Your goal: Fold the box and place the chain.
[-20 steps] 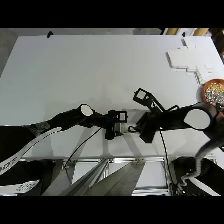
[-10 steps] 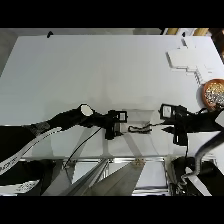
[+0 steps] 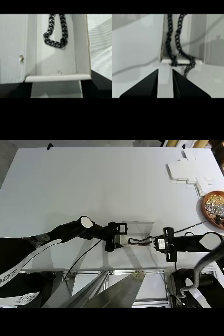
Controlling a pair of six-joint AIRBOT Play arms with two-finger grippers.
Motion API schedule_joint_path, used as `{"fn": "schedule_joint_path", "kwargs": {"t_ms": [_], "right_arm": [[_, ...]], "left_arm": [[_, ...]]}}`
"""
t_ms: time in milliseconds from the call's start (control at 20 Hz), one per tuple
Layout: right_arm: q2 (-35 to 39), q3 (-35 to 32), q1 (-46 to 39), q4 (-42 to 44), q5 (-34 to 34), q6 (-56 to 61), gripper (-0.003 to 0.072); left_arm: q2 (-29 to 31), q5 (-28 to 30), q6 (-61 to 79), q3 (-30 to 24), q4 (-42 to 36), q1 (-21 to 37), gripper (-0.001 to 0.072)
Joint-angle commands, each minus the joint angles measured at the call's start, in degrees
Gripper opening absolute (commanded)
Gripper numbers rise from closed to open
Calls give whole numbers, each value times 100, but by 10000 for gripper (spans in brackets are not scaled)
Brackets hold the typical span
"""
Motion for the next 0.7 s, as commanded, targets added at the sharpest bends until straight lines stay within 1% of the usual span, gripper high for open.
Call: {"fn": "schedule_joint_path", "kwargs": {"t_ms": [0,150,300,350,450,550,650], "right_arm": [[-175,-179,-11,422,-627,-424,206],[-400,-179,-9,564,-673,-428,206],[-417,-179,-11,560,-680,-426,200],[-417,-179,-11,560,-667,-407,150],[-415,-179,-11,538,-623,-214,21],[-398,-177,-11,450,-586,24,17],[-262,-138,-11,22,-501,463,17]], "left_arm": [[4,2,2,4,2,-2,292],[4,2,2,4,2,-2,292],[4,2,2,4,2,-2,292],[4,2,2,4,2,-2,292],[4,2,2,4,2,-2,292],[4,2,2,4,2,-2,292],[4,2,2,4,2,-2,292]]}}
